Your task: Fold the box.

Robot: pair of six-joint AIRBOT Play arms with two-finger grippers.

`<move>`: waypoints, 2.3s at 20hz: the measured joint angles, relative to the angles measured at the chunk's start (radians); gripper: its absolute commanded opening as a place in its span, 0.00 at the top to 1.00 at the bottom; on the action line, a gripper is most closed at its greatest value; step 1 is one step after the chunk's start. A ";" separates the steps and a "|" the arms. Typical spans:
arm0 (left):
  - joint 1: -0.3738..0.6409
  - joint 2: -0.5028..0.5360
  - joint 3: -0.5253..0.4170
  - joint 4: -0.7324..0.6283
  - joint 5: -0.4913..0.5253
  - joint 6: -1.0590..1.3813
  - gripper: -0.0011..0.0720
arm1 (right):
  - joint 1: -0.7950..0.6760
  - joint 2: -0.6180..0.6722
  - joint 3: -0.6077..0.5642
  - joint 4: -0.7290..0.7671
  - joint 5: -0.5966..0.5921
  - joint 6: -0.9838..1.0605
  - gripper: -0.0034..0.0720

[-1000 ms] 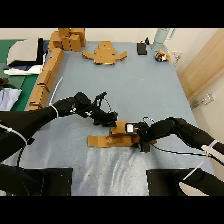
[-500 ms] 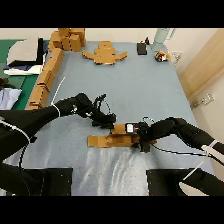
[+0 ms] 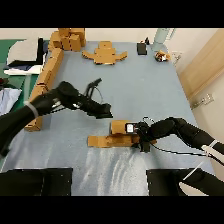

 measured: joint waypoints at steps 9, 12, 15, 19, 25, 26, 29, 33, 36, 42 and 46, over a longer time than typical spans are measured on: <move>-0.005 0.420 -0.336 0.037 0.020 0.491 0.97 | 0.000 0.000 0.000 -0.003 0.000 0.000 0.30; -0.122 0.449 -0.367 0.198 0.101 0.573 0.97 | 0.000 0.000 0.000 -0.003 0.000 0.000 0.30; -0.198 0.455 -0.399 0.302 0.233 0.680 0.53 | 0.000 0.000 0.000 -0.005 0.000 0.000 0.30; -0.207 0.415 -0.442 0.281 0.339 0.844 0.02 | 0.000 0.000 0.000 -0.007 0.000 0.000 0.30; -0.202 0.293 -0.450 0.232 0.337 0.955 0.02 | 0.000 0.000 0.000 -0.010 0.000 0.000 0.30; -0.205 0.278 -0.445 0.214 0.335 0.969 0.02 | 0.000 0.000 0.000 -0.010 0.000 0.000 0.30; -0.232 0.232 -0.424 0.166 0.325 1.001 0.07 | 0.000 0.000 0.000 -0.010 0.000 0.000 0.30; -0.250 0.170 -0.396 0.141 0.338 1.016 0.18 | 0.000 0.000 0.000 -0.010 0.000 0.000 0.30; -0.253 0.145 -0.373 0.131 0.346 1.020 0.19 | 0.000 0.000 0.000 -0.010 0.000 0.000 0.30; -0.267 0.127 -0.354 0.125 0.354 1.023 0.69 | 0.000 0.000 0.000 -0.010 0.000 0.000 0.30; -0.282 0.124 -0.349 0.121 0.369 1.023 0.76 | 0.000 0.000 0.000 -0.010 0.000 0.000 0.30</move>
